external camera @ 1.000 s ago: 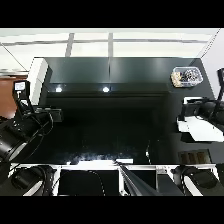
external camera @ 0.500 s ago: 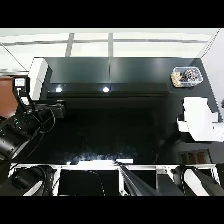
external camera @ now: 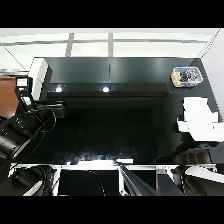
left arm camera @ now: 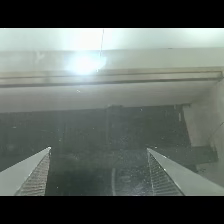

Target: Fold the box and place the chain.

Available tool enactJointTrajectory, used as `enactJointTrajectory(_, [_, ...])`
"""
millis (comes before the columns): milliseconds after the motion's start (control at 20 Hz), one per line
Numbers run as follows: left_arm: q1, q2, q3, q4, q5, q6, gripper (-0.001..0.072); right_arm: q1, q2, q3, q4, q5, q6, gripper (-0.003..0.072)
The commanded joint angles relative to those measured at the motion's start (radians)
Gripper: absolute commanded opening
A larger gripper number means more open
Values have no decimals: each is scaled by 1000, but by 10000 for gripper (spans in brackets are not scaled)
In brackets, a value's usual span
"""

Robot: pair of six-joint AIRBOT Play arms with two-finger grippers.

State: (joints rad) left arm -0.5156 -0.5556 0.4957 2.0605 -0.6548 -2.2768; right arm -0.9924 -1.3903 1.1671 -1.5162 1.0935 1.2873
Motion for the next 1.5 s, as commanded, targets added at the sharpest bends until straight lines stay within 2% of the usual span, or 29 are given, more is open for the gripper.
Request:
enactJointTrajectory(0, [0,-1,0,-2,-3,0,705,-68,-110,48,261,175,-407,719])
enactJointTrajectory(50, [0,-1,0,-2,-3,0,705,-66,-133,48,299,173,-419,575])
enactJointTrajectory(100, [0,-1,0,-2,-3,0,705,-61,-152,48,314,162,-425,508])
enactJointTrajectory(400, [0,-1,0,-2,-3,0,705,-48,-190,48,309,80,-485,486])
enactJointTrajectory(450, [0,-1,0,-2,-3,0,705,-47,-190,48,310,81,-498,428])
enactJointTrajectory(500, [0,-1,0,-2,-3,0,705,-46,-190,49,311,81,-501,179])
enactJointTrajectory(550, [0,-1,0,-2,-3,0,705,-44,-190,51,311,85,-502,60])
enactJointTrajectory(750, [0,-1,0,-3,-3,0,705,-16,-190,67,323,178,-529,54])
enactJointTrajectory(850, [0,-1,0,-2,-3,1,705,6,-190,67,375,245,-529,53])
enactJointTrajectory(900, [0,-1,0,-1,-3,1,705,20,-190,66,413,281,-530,12])
enactJointTrajectory(1000, [0,-1,0,-1,-3,3,705,51,-190,66,446,322,-512,12])
enactJointTrajectory(1150, [0,-1,0,-2,-3,2,705,87,-189,66,518,329,-426,12])
enactJointTrajectory(1300, [0,-1,0,-4,-3,2,705,158,-175,64,616,391,-427,11])
enactJointTrajectory(1450, [0,-1,0,-4,0,2,705,254,-94,-18,678,361,-465,11])
